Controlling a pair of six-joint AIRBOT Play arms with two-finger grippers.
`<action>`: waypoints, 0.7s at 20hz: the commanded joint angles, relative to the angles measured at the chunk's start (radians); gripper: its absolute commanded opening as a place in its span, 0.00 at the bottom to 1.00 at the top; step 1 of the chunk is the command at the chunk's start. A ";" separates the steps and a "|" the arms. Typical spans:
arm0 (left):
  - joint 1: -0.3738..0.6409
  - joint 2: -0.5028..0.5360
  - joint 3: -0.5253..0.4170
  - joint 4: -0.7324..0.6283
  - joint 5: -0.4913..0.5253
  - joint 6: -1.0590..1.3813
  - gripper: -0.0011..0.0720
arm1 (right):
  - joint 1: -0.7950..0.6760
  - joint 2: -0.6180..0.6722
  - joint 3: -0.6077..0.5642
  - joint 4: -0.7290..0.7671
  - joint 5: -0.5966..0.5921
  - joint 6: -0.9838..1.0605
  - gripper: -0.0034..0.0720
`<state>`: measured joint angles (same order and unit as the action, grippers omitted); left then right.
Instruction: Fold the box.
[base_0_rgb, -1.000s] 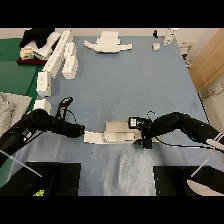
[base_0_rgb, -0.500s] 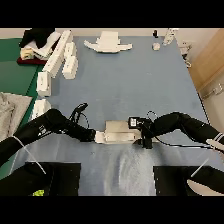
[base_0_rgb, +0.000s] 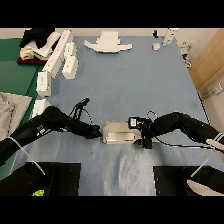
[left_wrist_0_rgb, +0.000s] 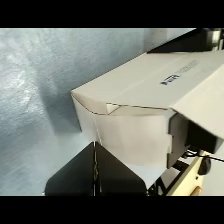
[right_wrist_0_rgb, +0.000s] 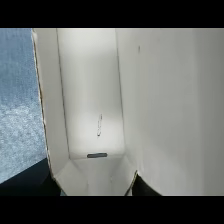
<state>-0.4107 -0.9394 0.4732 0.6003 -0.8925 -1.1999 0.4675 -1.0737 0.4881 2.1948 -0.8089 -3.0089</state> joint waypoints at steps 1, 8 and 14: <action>-0.001 0.005 0.003 -0.041 -0.001 -0.001 0.35 | 0.000 0.000 0.000 0.000 0.000 0.000 0.73; -0.001 0.003 0.002 -0.040 0.029 0.001 0.62 | 0.000 0.000 0.000 0.000 0.000 0.000 0.73; -0.082 0.003 0.022 0.002 0.087 -0.132 0.58 | 0.000 0.000 0.000 0.000 0.000 0.000 0.73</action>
<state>-0.4454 -0.9356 0.4831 0.5587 -0.8547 -1.2350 0.4675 -1.0737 0.4881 2.1948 -0.8085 -3.0089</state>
